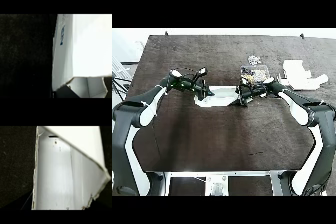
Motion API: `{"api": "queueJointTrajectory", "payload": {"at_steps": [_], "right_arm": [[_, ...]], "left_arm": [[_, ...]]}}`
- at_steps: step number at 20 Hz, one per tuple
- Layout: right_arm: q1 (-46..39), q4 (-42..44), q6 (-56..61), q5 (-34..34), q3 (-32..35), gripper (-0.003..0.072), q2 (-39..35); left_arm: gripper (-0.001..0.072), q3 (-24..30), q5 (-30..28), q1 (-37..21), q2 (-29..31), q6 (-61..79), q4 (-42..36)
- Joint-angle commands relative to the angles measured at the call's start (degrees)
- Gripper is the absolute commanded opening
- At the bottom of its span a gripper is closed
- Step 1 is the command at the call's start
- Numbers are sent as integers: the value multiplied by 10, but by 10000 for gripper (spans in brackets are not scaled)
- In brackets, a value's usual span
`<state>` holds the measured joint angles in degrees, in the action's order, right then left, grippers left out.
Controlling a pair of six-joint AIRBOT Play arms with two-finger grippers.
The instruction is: Fold the box and place the chain.
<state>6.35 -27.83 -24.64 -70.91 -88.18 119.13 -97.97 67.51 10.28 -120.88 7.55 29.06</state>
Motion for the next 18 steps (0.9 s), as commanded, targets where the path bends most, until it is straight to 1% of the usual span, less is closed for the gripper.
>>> {"api": "queueJointTrajectory", "payload": {"at_steps": [1,4,13,14,15,16,18], "right_arm": [[0,0,1,2,0,416,0],[0,0,1,2,0,416,0],[0,0,1,2,0,416,0],[0,0,1,2,0,416,0],[0,0,1,1,0,416,0],[0,0,1,2,0,416,0],[0,0,1,2,0,416,0]], "left_arm": [[20,0,3,0,0,-6,-8],[20,0,12,0,0,-16,-13],[22,-2,11,0,2,-10,-20],[69,-2,11,0,3,-10,-23],[256,-2,11,0,5,-10,-26],[239,-2,11,0,7,-10,-26],[241,-12,26,-2,8,-11,-26]]}}
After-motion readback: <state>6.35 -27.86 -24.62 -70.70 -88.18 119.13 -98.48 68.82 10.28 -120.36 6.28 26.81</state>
